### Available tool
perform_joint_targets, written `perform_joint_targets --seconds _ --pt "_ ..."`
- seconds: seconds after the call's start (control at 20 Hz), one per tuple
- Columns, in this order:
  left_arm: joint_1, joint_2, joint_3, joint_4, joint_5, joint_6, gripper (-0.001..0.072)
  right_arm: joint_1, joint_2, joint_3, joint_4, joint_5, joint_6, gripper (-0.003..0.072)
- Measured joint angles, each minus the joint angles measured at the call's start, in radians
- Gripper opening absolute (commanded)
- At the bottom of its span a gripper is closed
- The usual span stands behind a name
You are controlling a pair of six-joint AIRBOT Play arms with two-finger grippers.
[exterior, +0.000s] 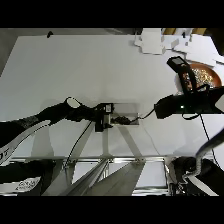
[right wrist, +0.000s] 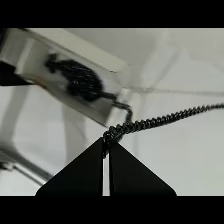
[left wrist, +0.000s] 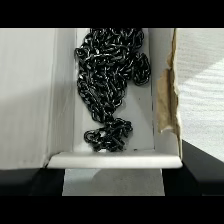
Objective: Fold the box and place the chain.
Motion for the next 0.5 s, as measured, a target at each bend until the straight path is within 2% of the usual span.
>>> perform_joint_targets --seconds 0.3,0.5 --pt "0.000 0.000 0.000 0.000 0.000 0.000 0.0152 0.150 0.012 0.000 0.089 -0.154 0.043 0.0017" --pt "0.000 0.000 0.000 0.000 0.000 0.000 0.0152 0.227 -0.029 0.000 0.119 -0.224 0.057 0.0017"
